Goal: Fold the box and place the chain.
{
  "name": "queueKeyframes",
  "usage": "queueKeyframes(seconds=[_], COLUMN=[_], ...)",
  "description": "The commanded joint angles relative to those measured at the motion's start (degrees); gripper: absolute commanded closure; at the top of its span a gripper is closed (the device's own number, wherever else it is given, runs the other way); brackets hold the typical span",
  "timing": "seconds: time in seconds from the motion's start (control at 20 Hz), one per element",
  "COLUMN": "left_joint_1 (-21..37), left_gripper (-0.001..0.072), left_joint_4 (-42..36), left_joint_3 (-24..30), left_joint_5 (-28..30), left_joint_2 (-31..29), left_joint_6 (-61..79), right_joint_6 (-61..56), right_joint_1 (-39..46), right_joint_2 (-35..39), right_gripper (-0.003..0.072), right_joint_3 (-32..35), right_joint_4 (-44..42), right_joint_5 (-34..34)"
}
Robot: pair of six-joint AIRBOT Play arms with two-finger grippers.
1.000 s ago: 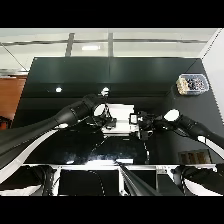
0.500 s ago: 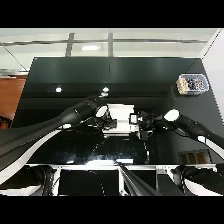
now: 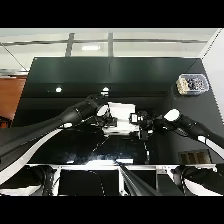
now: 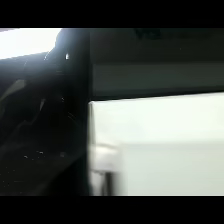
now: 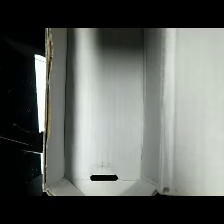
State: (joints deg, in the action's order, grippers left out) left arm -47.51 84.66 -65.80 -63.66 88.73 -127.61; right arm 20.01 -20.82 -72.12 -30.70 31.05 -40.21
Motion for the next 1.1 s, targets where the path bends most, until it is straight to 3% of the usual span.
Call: queueKeyframes(seconds=[0.0,0.15,0.3,0.4,0.75,0.85,1.05], left_joint_1=[0.0,0.0,0.0,-0.2,-0.3,-0.2,-0.2], left_gripper=[0.0340,0.0342,0.0490,0.0683,0.0684,0.0684,0.0684], left_joint_4=[0.0,1.0,1.8,1.8,1.9,1.9,2.5], left_joint_3=[-0.2,-0.2,-0.2,-0.2,-1.2,-1.2,-1.2], left_joint_5=[-1.2,-1.8,-1.8,-1.8,-1.3,-1.3,-1.5], left_joint_2=[0.1,0.1,0.7,1.0,1.1,1.1,1.1], left_joint_6=[-0.3,-0.3,-0.3,-0.3,-0.3,-0.3,-0.2], right_joint_6=[-0.1,-0.1,-0.1,-0.1,-0.5,-4.0,-4.8], right_joint_1=[0.0,0.0,0.0,0.0,0.0,0.0,0.0], right_joint_2=[0.0,0.0,0.0,0.0,0.1,0.4,3.5], right_gripper=[0.0551,0.0551,0.0551,0.0551,0.0546,0.0054,0.0046], right_joint_3=[0.0,0.0,0.0,0.0,0.0,0.0,0.0], right_joint_4=[0.0,0.0,0.0,0.0,0.1,-0.1,4.4], right_joint_5=[-0.1,-0.1,-0.1,-0.1,0.4,0.9,-0.4])
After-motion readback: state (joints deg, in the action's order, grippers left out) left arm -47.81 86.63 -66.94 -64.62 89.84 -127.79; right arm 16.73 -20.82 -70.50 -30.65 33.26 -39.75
